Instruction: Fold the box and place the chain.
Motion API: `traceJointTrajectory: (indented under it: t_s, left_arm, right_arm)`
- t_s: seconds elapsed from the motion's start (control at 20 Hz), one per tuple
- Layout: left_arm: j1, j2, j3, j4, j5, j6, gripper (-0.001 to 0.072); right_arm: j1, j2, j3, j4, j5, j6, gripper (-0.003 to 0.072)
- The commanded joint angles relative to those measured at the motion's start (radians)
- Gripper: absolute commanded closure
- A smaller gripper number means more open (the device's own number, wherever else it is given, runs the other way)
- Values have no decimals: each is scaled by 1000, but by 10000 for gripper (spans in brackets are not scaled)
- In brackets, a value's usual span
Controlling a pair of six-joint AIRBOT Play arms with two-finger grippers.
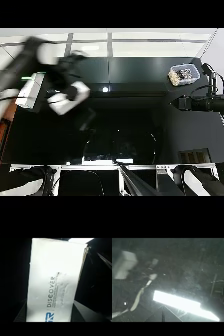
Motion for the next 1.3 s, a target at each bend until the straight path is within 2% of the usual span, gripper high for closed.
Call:
traceJointTrajectory:
  t_s: [0.0,0.1,0.2,0.3,0.45,0.7,0.85,0.9,0.95,1.0,1.1,1.25]
  left_arm:
    - [375,230,-287,18,38,-69,359]
    - [567,292,-427,70,50,-68,359]
    - [709,292,-461,88,49,10,359]
    - [801,290,-464,45,142,14,358]
    - [843,249,-463,36,227,40,359]
    - [843,124,-456,-74,384,338,358]
    - [844,61,-422,-72,466,341,357]
    - [843,45,-410,-84,488,340,335]
    - [842,32,-397,-86,510,335,160]
    - [843,26,-382,-82,521,316,18]
    - [842,24,-328,-80,500,306,-1]
    - [805,25,-159,-132,390,248,0]
  right_arm:
    - [-1,1,1,2,1,0,669]
    - [-1,0,-3,4,0,1,668]
    - [-1,0,-3,3,-7,2,668]
    - [-1,0,-3,4,-18,5,669]
    - [-1,0,-3,3,-18,16,668]
    - [-1,0,-3,3,-21,45,668]
    - [-1,0,-3,3,-10,57,669]
    - [-1,0,-3,3,-13,62,669]
    - [-1,0,-3,3,-17,69,668]
    - [-1,0,-3,3,-16,71,669]
    - [-1,0,-3,3,-14,71,669]
    - [0,0,-3,4,-26,71,668]
